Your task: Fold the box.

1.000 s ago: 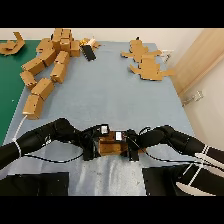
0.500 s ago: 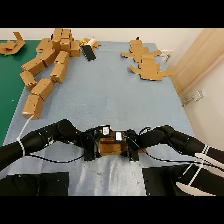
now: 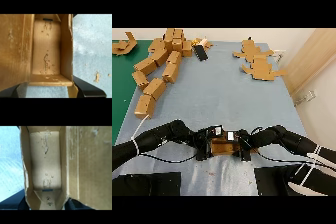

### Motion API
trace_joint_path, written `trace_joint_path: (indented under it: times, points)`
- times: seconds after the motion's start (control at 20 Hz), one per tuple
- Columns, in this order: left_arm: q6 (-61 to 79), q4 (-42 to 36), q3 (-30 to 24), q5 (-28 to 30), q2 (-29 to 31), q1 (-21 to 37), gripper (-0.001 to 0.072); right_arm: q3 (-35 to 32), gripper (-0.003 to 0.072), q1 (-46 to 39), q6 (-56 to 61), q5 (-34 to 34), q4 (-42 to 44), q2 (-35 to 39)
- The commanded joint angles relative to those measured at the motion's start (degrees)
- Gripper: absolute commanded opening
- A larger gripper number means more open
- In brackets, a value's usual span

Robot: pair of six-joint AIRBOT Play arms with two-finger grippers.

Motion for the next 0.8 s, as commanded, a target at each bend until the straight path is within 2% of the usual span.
trace_joint_path:
  times: [0.0, 0.15, 0.2, 0.25, 0.3, 0.75]
  points:
    - [0.0, 0.0, 0.0, 0.6, 0.0, 0.0, 0.0699, 0.0, 0.0464, 0.0, 0.0, 0.0, 0.0, 0.0]
    - [0.0, 0.0, 0.0, 0.6, -0.1, 0.0, 0.0698, 0.0, 0.0464, 0.0, 0.0, 0.0, 0.0, 0.0]
    - [0.0, 0.0, 0.0, 0.6, -0.1, 0.0, 0.0678, 0.0, 0.0464, 0.0, 0.0, 0.0, 0.0, 0.0]
    - [0.0, 0.0, 0.0, 0.5, -0.3, 0.0, 0.0541, 0.0, 0.0464, 0.0, 0.0, 0.0, 0.0, 0.0]
    - [0.0, 0.0, 0.0, 0.5, -0.5, 0.0, 0.0523, 0.0, 0.0464, 0.0, 0.0, 0.0, 0.0, 0.0]
    - [0.0, 0.0, 0.0, 0.5, -0.6, 0.0, 0.0523, 0.0, 0.0464, 0.0, 0.0, 0.0, 0.0, 0.0]
